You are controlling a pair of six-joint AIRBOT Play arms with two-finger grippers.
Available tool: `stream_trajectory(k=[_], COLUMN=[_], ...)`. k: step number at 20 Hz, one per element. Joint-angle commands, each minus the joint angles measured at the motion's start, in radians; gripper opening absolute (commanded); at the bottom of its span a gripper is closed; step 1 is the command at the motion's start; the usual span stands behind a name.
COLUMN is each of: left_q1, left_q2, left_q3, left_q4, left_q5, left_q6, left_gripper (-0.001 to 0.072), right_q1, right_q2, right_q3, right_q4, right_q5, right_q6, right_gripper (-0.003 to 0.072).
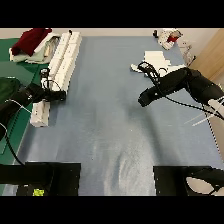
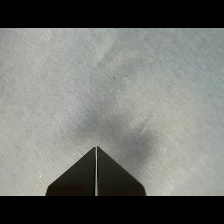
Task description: Fold the box.
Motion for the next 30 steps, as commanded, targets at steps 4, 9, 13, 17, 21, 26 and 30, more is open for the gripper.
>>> stream_trajectory(k=[4,9,13,17,21,26,30], left_q1=[-0.013,-0.013,-0.014,-0.015,-0.015,-0.012,0.016], left_q2=[-0.056,-0.061,-0.061,-0.061,-0.061,-0.054,0.009], left_q3=[0.042,0.042,0.042,0.042,0.042,0.045,0.063], left_q4=[0.0,0.0,-0.002,-0.012,-0.011,-0.011,-0.003], left_q5=[0.011,0.011,0.011,0.01,0.011,-0.018,-0.153], left_q6=[0.047,0.06,0.06,0.059,0.058,0.057,0.057], left_gripper=[0.0472,0.0472,0.0472,0.0472,0.0669,0.0669,0.0671], right_q1=[0.0,0.0,0.0,0.0,0.0,0.0,0.0], right_q2=[-0.001,-0.001,-0.001,-0.001,-0.001,-0.001,-0.001], right_q3=[0.001,0.001,0.001,0.001,0.001,0.001,0.001], right_q4=[0.0,0.0,0.0,0.0,0.0,0.0,0.0], right_q5=[0.0,0.0,0.0,0.0,0.0,0.0,0.0], right_q6=[0.0,0.0,0.0,0.0,0.0,0.0,0.0], right_gripper=[0.0006,0.0006,0.0006,0.0006,0.0006,0.0006,0.0006])
